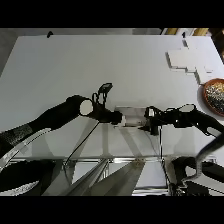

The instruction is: Fold the box and place the chain.

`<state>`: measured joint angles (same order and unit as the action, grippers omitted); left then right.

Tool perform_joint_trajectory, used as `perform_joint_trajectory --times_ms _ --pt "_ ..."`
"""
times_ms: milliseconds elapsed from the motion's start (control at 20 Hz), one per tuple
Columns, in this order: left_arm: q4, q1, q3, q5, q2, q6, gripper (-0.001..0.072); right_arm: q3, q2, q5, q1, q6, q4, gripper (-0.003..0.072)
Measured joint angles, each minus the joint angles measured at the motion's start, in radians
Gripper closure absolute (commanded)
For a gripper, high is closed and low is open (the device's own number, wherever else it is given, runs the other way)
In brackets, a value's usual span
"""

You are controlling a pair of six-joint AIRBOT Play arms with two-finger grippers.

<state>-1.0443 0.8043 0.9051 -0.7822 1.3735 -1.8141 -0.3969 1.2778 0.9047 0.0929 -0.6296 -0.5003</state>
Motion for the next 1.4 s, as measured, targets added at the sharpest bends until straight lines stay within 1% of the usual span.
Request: perform_joint_trajectory --times_ms 200,500,700,900,950,1050,1350,1400 --pt "-0.057 0.023 0.037 -0.043 0.029 -0.088 0.0317 0.0 0.0 0.0 0.0 0.0 0.0 0.0301" --pt "-0.159 0.054 0.164 -0.152 0.103 -0.235 0.0318 0.0 0.0 0.0 0.0 0.0 0.0 0.0301" --pt "-0.232 0.076 0.257 -0.247 0.169 -0.328 0.0318 0.0 0.0 0.0 0.0 0.0 0.0 0.0301" --pt "-0.279 0.096 0.293 -0.303 0.222 -0.401 0.0319 0.0 0.0 0.0 0.0 0.0 0.0 0.0301" --pt "-0.291 0.1 0.298 -0.312 0.23 -0.419 0.0326 0.0 0.0 0.0 0.0 0.0 0.0 0.0301" --pt "-0.311 0.107 0.313 -0.32 0.244 -0.452 0.0365 0.0 0.0 0.0 0.0 0.0 0.0 0.0301" --pt "-0.336 0.119 0.376 -0.367 0.293 -0.505 0.037 0.0 0.0 0.0 0.0 0.0 0.0 0.0301" --pt "-0.337 0.12 0.381 -0.377 0.3 -0.512 0.0433 0.0 0.0 0.0 0.0 0.0 0.0 0.0301"
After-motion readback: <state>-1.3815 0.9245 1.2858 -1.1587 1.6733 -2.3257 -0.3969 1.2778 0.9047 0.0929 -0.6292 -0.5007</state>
